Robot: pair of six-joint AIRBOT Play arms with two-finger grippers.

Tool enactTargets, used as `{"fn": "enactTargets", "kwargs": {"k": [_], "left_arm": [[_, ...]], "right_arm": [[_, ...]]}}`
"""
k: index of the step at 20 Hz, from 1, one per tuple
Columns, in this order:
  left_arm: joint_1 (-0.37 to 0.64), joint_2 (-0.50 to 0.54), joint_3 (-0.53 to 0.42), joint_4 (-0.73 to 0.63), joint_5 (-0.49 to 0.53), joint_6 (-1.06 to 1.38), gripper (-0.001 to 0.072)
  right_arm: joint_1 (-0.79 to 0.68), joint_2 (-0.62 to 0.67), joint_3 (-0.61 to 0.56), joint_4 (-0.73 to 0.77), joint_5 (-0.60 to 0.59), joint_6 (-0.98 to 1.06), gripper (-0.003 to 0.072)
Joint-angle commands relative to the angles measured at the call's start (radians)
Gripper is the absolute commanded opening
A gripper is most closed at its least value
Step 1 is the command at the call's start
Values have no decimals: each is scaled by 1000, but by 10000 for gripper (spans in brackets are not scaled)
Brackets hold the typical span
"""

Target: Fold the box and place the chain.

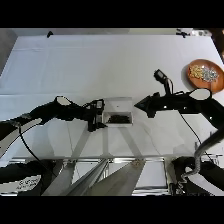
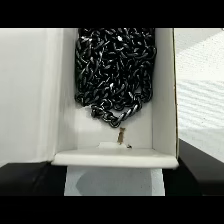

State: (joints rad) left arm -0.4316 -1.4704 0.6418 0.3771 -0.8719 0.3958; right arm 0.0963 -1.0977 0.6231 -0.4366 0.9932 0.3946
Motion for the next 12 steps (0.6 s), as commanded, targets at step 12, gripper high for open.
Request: {"fn": "enactTargets", "kwargs": {"k": [12], "left_arm": [[0, 1, 0, 0, 0, 0, 276]], "right_arm": [[69, -373, 261, -100, -39, 225, 9]]}}
